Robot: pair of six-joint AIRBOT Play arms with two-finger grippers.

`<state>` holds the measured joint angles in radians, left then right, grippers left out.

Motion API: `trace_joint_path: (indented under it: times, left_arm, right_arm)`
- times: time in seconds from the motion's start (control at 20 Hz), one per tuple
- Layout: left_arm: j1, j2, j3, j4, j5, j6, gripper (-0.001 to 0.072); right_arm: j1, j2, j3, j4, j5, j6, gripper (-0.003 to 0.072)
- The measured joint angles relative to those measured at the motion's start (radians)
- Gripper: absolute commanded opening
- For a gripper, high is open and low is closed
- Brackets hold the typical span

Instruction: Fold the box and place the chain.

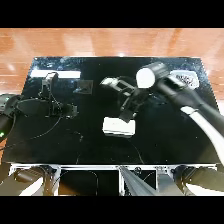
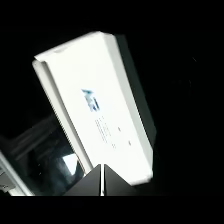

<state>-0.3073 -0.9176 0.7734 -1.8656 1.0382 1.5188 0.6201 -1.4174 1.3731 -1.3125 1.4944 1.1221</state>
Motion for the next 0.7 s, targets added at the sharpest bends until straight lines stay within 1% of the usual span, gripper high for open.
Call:
trace_joint_path:
  times: [0.1,0.15,0.2,0.25,0.3,0.4,0.5,0.6,0.7]
  left_arm:
    - [0.0,-0.021,0.008,-0.069,0.002,0.161,0.0412]
    - [-0.002,-0.039,0.018,-0.111,0.013,0.265,0.0413]
    - [-0.01,-0.064,0.034,-0.154,0.034,0.397,0.0461]
    - [-0.023,-0.09,0.052,-0.186,0.051,0.522,0.0587]
    - [-0.04,-0.114,0.072,-0.212,0.067,0.64,0.0614]
    - [-0.093,-0.161,0.115,-0.243,0.075,0.869,0.0614]
    - [-0.158,-0.192,0.142,-0.262,0.061,1.067,0.0615]
    - [-0.225,-0.211,0.156,-0.268,0.04,1.233,0.0617]
    - [-0.283,-0.224,0.164,-0.25,0.0,1.345,0.0619]
  right_arm:
    - [-0.093,0.081,-0.085,0.025,-0.007,0.069,0.0039]
    - [-0.146,0.133,-0.155,0.037,-0.025,0.098,0.0039]
    - [-0.197,0.188,-0.232,0.063,-0.044,0.12,0.0039]
    - [-0.238,0.238,-0.306,0.077,-0.057,0.136,0.0039]
    - [-0.274,0.286,-0.378,0.088,-0.068,0.149,0.0039]
    - [-0.327,0.369,-0.509,0.109,-0.086,0.172,0.0039]
    - [-0.353,0.417,-0.592,0.124,-0.1,0.192,0.0039]
    - [-0.366,0.442,-0.639,0.137,-0.11,0.204,0.0039]
    - [-0.373,0.455,-0.663,0.151,-0.123,0.213,0.0039]
